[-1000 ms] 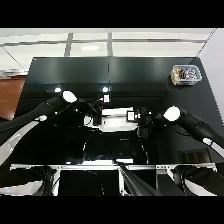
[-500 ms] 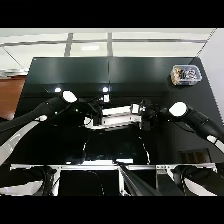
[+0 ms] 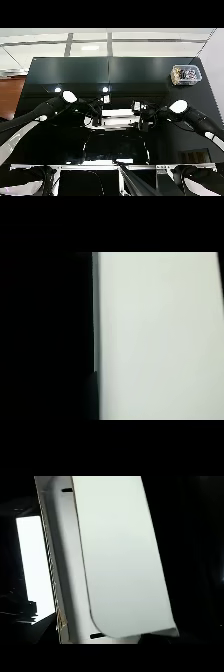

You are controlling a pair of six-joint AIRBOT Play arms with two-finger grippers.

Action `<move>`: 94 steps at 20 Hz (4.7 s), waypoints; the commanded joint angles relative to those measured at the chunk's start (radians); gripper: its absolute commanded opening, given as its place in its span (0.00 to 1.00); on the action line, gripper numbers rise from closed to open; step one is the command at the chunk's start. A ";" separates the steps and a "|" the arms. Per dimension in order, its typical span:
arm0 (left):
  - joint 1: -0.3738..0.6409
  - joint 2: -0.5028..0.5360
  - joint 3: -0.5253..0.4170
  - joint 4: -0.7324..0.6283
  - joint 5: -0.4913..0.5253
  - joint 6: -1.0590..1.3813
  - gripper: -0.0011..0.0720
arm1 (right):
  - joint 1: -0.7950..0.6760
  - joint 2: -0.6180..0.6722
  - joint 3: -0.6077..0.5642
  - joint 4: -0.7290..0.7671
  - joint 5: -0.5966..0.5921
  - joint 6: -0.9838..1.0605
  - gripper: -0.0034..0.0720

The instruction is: Fold the box and place the chain.

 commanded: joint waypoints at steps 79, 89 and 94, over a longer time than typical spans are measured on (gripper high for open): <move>-0.001 0.253 -0.155 -0.159 -0.112 -0.662 0.05 | 0.028 -0.137 -0.004 -0.061 -0.077 -0.034 0.67; 0.059 0.118 -0.126 -0.291 0.218 -0.626 0.05 | 0.028 -0.137 -0.004 -0.061 -0.077 -0.034 0.67; 0.077 -0.013 -0.062 -0.282 0.014 -0.631 0.05 | 0.028 -0.137 -0.004 -0.061 -0.077 -0.034 0.67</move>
